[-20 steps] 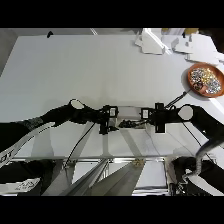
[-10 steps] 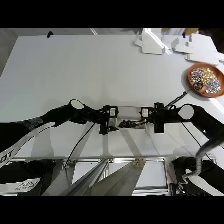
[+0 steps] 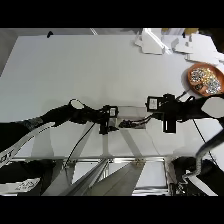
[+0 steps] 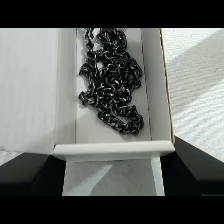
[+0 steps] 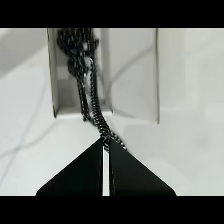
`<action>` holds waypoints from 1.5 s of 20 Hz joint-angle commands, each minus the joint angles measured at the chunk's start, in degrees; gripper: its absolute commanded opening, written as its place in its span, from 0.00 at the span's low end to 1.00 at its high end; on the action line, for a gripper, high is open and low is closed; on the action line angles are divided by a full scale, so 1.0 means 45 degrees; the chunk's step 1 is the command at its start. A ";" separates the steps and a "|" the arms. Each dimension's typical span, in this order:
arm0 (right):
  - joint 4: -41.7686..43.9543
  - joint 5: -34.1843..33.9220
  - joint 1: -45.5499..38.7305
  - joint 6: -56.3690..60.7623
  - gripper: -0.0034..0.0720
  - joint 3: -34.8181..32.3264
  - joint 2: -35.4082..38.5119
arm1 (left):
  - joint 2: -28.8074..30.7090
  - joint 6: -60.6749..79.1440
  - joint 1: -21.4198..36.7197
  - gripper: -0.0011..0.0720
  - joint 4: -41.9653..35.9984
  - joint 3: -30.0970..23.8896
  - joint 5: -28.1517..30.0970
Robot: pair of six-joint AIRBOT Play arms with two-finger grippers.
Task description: Fold the box and place the chain.
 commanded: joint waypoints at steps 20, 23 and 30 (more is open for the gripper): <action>-0.0461 -0.1258 0.3351 0.6387 0.45 0.2001 -0.3123 | 0.0010 0.0005 0.0005 0.20 0.0000 0.0010 0.0000; -0.0457 -0.0563 0.2565 0.5008 0.42 0.1996 -0.1982 | 0.0010 0.0005 0.0005 0.20 0.0000 0.0010 0.0000; -0.0355 0.1258 -0.1311 0.2565 0.17 0.1477 -0.1001 | 0.0010 0.0005 0.0005 0.20 0.0000 0.0010 0.0000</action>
